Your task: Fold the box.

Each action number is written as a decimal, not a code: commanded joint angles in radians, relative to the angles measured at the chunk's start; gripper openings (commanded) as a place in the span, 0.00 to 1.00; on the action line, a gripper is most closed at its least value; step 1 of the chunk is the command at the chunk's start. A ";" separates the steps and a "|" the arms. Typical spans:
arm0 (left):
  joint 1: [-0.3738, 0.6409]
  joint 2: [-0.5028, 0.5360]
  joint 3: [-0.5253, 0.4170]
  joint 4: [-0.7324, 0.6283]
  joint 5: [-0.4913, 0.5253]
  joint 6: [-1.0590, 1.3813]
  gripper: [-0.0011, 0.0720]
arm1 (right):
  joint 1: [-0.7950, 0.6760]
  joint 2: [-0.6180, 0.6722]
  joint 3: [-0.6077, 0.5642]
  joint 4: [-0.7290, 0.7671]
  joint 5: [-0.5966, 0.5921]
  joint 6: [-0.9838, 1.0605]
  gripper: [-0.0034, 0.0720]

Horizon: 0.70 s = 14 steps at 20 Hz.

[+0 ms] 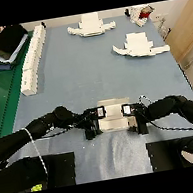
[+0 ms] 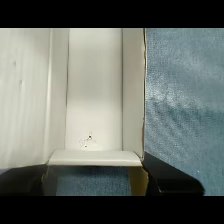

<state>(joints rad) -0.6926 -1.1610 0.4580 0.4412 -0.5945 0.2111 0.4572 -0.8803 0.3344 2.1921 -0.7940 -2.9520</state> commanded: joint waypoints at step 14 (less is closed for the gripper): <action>0.000 0.000 0.001 0.000 0.001 0.001 0.65 | 0.000 0.289 0.101 -0.104 -0.526 1.215 0.68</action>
